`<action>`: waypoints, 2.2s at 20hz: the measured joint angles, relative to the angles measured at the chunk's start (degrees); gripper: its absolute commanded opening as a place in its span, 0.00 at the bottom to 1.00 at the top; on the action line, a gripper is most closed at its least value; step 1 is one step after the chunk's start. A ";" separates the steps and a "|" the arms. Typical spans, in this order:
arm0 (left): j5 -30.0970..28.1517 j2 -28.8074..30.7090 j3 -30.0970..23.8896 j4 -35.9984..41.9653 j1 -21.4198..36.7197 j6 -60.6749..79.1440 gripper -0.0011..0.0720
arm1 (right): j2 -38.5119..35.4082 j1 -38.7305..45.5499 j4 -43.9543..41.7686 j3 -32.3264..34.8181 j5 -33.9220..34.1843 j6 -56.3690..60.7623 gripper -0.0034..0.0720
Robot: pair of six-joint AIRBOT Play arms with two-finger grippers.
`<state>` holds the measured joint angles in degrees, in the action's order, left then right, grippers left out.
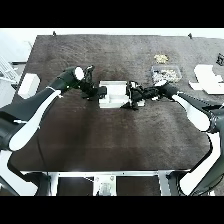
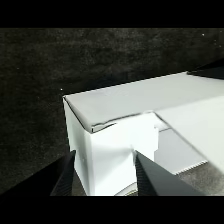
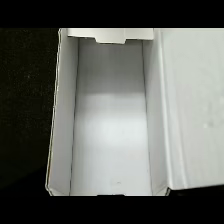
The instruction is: Fold the box and place the chain.
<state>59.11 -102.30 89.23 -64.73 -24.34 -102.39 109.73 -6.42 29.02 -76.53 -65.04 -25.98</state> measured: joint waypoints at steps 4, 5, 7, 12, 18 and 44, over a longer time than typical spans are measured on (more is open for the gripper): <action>2.49 -1.33 3.04 -3.39 -1.01 -1.51 0.61 | 0.00 0.00 0.00 0.00 0.00 0.00 0.82; 3.23 -1.88 4.11 -4.35 -1.36 -1.92 0.61 | 0.00 0.00 0.00 0.00 0.00 0.00 0.82; 5.29 -3.08 6.40 -6.08 -1.86 -2.67 0.60 | -0.02 0.00 0.00 0.00 0.00 0.00 0.82; 10.71 -5.68 10.71 -9.49 -2.45 -4.46 0.60 | 0.00 -0.02 0.00 0.00 -0.07 -0.02 0.82; 16.74 -9.38 16.74 -14.86 -4.35 -6.36 0.60 | 0.00 -0.04 0.02 0.00 -0.07 -0.02 0.82; 26.27 -16.06 26.51 -26.32 -8.76 -5.73 0.22 | 0.02 0.00 -0.09 0.00 -0.04 0.02 0.82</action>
<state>85.38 -118.37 115.74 -91.05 -33.10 -108.12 109.75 -6.42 28.93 -76.53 -65.08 -25.96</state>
